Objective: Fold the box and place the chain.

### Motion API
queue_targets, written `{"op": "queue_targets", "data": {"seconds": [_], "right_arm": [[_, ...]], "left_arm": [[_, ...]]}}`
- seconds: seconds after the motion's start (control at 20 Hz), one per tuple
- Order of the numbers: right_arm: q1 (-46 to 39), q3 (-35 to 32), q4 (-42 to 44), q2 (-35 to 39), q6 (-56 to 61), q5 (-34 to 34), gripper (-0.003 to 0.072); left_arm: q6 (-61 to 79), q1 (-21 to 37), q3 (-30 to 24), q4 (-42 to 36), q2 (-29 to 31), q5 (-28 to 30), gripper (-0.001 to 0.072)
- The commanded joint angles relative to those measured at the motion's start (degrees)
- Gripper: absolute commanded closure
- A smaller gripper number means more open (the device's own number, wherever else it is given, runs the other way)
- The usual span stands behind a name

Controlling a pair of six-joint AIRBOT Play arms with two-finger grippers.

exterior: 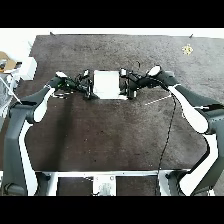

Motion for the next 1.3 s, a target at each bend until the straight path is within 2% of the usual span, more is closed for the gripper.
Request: {"op": "queue_targets", "data": {"seconds": [0.0, 0.2, 0.55, 0.6, 0.65, 0.8, 0.85, 0.9, 1.05, 1.15, 1.25], "right_arm": [[0.2, -0.1, 3.7, -0.5, -0.4, -0.4, 0.0548], [1.7, -0.1, 7.9, -2.3, -2.6, -1.2, 0.052], [2.9, -0.1, 7.8, -3.4, -2.7, -3.8, 0.0519], [2.9, -0.1, 7.8, -3.4, -2.7, -3.8, 0.0395], [2.8, -0.1, 7.8, -3.4, -2.7, -3.8, 0.015], [2.4, -0.1, 7.8, -3.4, -2.7, -3.8, 0.0147], [2.2, 0.0, 7.8, -3.3, -2.7, -3.8, 0.0051], [1.8, 0.0, 7.8, -3.3, -2.7, -3.8, 0.0044], [0.6, 0.0, 5.4, -2.4, -0.8, -3.4, 0.0297], [-0.2, 0.0, 0.6, -0.3, 6.3, -3.4, 0.0505], [-0.8, 0.0, -5.5, 2.9, 16.3, -3.3, 0.0661]], "left_arm": [[0.0, 0.1, 0.0, 0.0, 0.0, 0.0, 0.0355], [0.0, 0.1, 0.0, 0.0, 0.0, 0.0, 0.0355], [0.0, 0.1, 0.0, 0.0, 0.0, 0.0, 0.0355], [0.0, 0.1, 0.0, 0.0, 0.0, 0.1, 0.0355], [0.0, 0.1, 0.0, 0.0, 0.0, 0.1, 0.0355], [0.0, 0.0, 0.0, 0.0, 0.0, 0.1, 0.0355], [0.0, 0.1, 0.0, 0.0, 0.0, 0.0, 0.0355], [0.0, 0.1, 0.0, 0.0, 0.0, 0.0, 0.0355], [0.0, 0.1, 0.0, 0.0, 0.0, 0.0, 0.0355], [0.0, 0.1, 0.0, 0.0, 0.0, 0.0, 0.0355], [0.0, 0.1, 0.0, 0.0, 0.0, 0.0, 0.0355]]}}
